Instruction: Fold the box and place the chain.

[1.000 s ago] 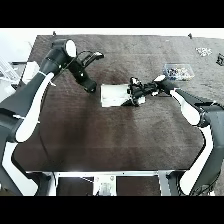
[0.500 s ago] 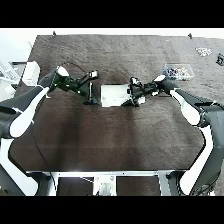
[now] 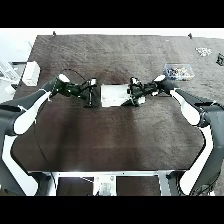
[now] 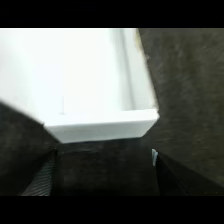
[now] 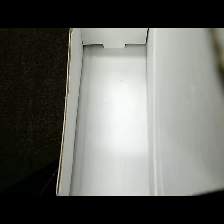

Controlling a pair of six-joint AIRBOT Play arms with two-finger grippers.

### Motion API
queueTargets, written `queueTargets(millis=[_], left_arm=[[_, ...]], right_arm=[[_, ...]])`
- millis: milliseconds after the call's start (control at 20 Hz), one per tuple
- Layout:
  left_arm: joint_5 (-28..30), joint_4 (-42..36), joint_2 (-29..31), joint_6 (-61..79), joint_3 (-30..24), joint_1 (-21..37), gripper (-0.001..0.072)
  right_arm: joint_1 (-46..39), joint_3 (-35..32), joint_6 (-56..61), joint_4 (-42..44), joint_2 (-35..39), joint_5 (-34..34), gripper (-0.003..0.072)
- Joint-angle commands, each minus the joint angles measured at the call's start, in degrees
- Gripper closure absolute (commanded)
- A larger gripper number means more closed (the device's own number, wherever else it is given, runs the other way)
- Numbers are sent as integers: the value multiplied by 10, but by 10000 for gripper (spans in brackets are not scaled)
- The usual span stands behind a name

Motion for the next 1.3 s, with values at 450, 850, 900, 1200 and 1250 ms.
queueTargets(millis=[450, 850, 900, 1200, 1250], left_arm=[[-6, -92, -16, 37, -1, 9, -11], [-20, -119, -30, 52, -1, 9, -11], [-20, -120, -30, 53, -1, 9, -11], [-27, -115, -31, 66, -1, 13, -11], [-31, -116, -31, 68, -1, 15, -11]], right_arm=[[0, 0, 0, 0, 0, 0, 211], [0, 0, 0, 0, 0, 0, 212], [0, 0, 0, 0, 0, 0, 212], [0, 0, 0, 0, 0, 0, 211], [0, 0, 0, 0, 0, 0, 211]])
